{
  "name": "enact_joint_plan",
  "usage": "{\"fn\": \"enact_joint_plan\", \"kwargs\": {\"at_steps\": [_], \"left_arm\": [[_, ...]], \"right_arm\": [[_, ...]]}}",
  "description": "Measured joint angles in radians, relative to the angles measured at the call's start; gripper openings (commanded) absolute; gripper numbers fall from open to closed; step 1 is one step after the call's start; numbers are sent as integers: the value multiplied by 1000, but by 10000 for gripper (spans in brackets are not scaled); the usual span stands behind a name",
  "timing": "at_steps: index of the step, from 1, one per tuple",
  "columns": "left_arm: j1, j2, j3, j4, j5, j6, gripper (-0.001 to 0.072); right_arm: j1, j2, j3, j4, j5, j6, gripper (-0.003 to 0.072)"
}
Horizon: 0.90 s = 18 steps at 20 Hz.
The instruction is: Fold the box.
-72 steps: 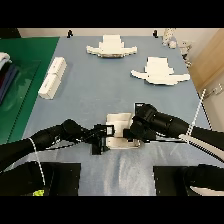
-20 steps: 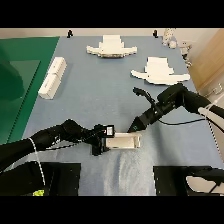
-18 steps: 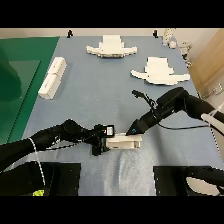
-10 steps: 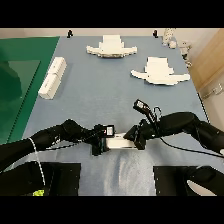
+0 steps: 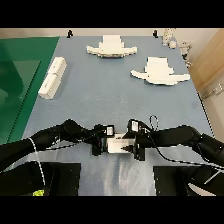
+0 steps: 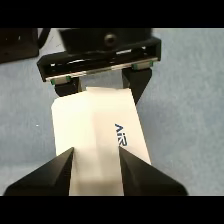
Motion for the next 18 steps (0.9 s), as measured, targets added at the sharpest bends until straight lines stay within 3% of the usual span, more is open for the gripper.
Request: {"fn": "enact_joint_plan", "kwargs": {"at_steps": [1,7,18], "left_arm": [[0,0,0,0,0,0,462],[0,0,0,0,0,0,462],[0,0,0,0,2,-1,462]], "right_arm": [[7,-1,-1,-13,18,-27,598],[30,-16,-2,-60,73,-148,598],[53,-42,10,-144,95,-182,594]]}}
